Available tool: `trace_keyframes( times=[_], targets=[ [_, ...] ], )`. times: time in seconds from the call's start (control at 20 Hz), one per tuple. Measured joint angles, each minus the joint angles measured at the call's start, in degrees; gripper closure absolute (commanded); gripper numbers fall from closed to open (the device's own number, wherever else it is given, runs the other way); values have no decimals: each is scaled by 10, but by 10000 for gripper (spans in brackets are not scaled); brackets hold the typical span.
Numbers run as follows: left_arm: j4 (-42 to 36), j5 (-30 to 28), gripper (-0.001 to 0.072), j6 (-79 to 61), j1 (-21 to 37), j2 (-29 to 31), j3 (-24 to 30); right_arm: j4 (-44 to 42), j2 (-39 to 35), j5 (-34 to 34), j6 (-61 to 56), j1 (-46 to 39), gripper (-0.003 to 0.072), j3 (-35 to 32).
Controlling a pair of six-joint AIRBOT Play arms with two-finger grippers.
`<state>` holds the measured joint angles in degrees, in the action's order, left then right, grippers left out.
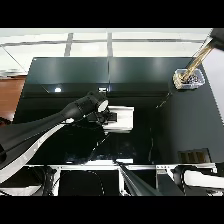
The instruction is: Fold the box and place the chain.
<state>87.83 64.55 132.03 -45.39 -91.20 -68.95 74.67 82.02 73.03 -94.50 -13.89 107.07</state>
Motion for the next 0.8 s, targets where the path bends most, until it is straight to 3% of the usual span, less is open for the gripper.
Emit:
trace_keyframes(
  times=[0.45,0.8],
  targets=[
    [0,0,681,0,0,0,0,-134,-169,64,62,30,674,0],
    [0,0,681,0,0,0,0,-189,-222,151,90,118,675,-14]
  ],
)
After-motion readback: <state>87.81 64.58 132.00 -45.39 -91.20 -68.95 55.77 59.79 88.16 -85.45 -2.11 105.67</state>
